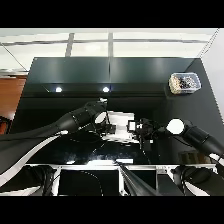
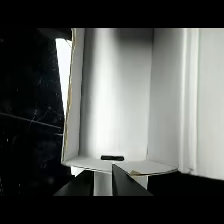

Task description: Fold the box and place the chain.

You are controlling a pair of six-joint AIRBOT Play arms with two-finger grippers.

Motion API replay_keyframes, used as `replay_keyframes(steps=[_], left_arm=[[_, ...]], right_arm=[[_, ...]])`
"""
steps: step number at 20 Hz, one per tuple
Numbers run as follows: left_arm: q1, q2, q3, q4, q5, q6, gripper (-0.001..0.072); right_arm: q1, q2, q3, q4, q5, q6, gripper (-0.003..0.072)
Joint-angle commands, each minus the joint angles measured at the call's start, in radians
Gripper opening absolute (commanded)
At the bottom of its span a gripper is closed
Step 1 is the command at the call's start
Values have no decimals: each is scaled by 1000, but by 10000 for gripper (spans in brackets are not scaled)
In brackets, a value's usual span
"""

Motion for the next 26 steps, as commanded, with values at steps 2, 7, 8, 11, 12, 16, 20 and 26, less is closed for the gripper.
replay_keyframes(steps=[2, 7, 8, 11, 12, 16, 20, 26], left_arm=[[0, 0, 1, -3, 3, 0, 27], [0, 0, 1, -3, 3, 0, 27], [0, 0, 1, -3, 4, 0, 27], [0, 0, 1, -3, 3, 0, 27], [0, 0, 1, -3, 3, 0, 27], [0, 0, 1, -3, 3, 0, 27], [0, 0, 1, -3, 3, 0, 27], [0, 0, 1, -3, 3, 0, 26]], right_arm=[[60, -50, 0, 164, -128, 13, 127], [99, -68, 0, 195, -183, 36, 127], [99, -68, 0, 195, -183, 36, 127], [99, -68, 0, 195, -179, 36, 127], [99, -68, 0, 195, -179, 36, 127], [99, -68, 0, 194, -179, 36, 127], [99, -68, 0, 195, -179, 37, 127], [99, -68, 0, 194, -179, 40, 127]])
